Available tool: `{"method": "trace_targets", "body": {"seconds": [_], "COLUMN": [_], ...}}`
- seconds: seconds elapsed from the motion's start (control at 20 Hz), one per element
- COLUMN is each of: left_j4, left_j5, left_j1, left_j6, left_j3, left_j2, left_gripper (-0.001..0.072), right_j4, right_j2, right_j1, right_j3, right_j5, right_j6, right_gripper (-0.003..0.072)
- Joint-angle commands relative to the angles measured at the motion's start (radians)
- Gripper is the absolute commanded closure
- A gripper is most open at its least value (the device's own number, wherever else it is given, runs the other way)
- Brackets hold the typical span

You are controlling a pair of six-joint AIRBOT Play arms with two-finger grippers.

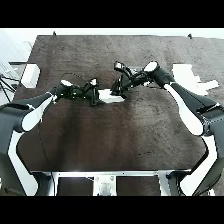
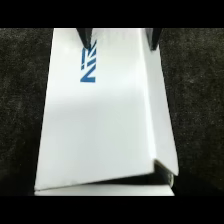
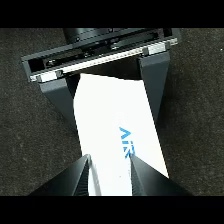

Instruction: Fold the box and place the chain.

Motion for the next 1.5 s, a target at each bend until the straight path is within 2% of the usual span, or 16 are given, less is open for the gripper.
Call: {"method": "trace_targets", "body": {"seconds": [0.0,0.3,0.65,1.1,1.4,1.45], "left_j4": [0.0,0.0,0.0,0.0,0.0,0.0], "left_j5": [0.0,0.0,0.0,0.0,0.0,0.0], "left_j1": [-0.001,-0.001,0.0,-0.001,-0.001,-0.001], "left_j6": [0.0,0.0,0.0,0.0,0.0,0.0], "left_j3": [0.0,0.0,0.0,0.0,0.0,0.0], "left_j2": [0.0,0.0,0.0,0.0,0.0,0.0], "left_gripper": [0.0292,0.0292,0.0292,0.0291,0.0292,0.0292], "right_j4": [-0.015,-0.015,-0.019,-0.018,-0.018,-0.018], "right_j2": [-0.002,-0.002,-0.003,-0.007,-0.007,-0.007], "right_j1": [-0.001,-0.002,0.0,0.008,0.01,0.007], "right_j3": [0.002,0.077,0.08,0.005,-0.024,-0.024], "right_j5": [-0.039,-0.039,-0.039,-0.041,0.07,0.075], "right_j6": [0.002,0.003,0.01,0.018,0.036,0.036], "right_gripper": [0.0391,0.039,0.039,0.0371,0.0368,0.0338]}}
